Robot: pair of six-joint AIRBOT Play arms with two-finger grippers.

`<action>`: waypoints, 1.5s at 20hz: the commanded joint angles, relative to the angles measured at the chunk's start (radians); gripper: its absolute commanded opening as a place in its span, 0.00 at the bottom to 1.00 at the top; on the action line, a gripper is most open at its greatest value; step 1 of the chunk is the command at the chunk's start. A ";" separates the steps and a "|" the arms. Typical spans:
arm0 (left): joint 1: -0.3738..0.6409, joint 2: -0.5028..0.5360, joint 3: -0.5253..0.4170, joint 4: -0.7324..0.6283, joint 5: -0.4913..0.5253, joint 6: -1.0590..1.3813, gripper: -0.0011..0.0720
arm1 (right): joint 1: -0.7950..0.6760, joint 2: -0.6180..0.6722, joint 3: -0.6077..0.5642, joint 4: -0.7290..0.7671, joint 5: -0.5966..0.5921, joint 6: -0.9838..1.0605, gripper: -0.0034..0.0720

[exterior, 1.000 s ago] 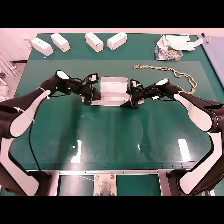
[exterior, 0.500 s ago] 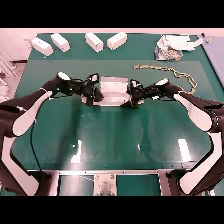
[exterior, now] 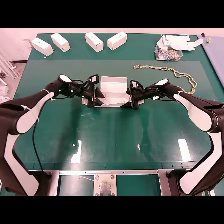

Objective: Fold the box and place the chain.

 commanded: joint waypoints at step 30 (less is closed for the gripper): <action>0.004 0.015 0.004 0.025 -0.038 0.018 0.04 | 0.001 0.000 0.000 0.003 -0.003 0.002 0.79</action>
